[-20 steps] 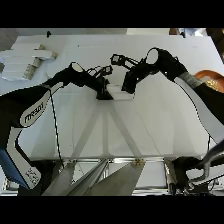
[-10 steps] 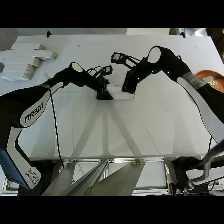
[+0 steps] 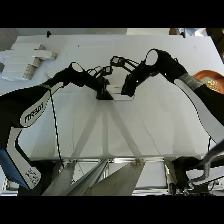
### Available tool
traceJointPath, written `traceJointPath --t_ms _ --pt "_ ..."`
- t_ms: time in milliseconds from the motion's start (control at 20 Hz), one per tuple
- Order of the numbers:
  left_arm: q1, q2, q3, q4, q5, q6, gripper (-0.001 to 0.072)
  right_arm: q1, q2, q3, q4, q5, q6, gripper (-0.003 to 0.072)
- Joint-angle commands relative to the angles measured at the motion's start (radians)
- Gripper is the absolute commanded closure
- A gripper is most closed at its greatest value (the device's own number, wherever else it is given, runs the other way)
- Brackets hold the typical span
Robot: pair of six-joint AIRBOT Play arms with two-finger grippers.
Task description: Fold the box and place the chain.
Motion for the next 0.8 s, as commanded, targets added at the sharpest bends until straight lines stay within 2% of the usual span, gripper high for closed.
traceJointPath --t_ms 0,250,350,400,450,500,650,750 --pt "0.001 0.000 0.000 -0.001 0.002 -0.001 0.0177 0.002 0.023 -0.002 0.001 -0.058 0.004 0.0291" --pt "0.001 0.000 0.000 -0.001 0.002 -0.001 0.0177 -0.006 0.107 -0.002 0.010 -0.211 0.010 0.0291" --pt "0.001 0.000 0.000 -0.001 0.001 -0.001 0.0177 -0.016 0.130 -0.002 0.062 -0.248 0.058 0.0293" --pt "0.001 0.000 0.000 -0.001 0.001 -0.001 0.0177 -0.025 0.134 -0.002 0.105 -0.249 0.095 0.0358" --pt "0.001 0.000 0.000 -0.001 0.001 -0.001 0.0177 -0.037 0.132 -0.002 0.151 -0.243 0.145 0.0579" --pt "0.001 0.000 0.000 -0.001 0.002 -0.001 0.0177 -0.046 0.130 -0.002 0.173 -0.234 0.185 0.0674" --pt "0.001 0.000 0.000 -0.001 0.002 -0.001 0.0177 -0.076 0.106 -0.002 0.214 -0.203 0.268 0.0677" --pt "0.001 0.000 0.000 -0.001 0.001 -0.001 0.0177 -0.089 0.068 -0.002 0.309 -0.185 0.315 0.0677"
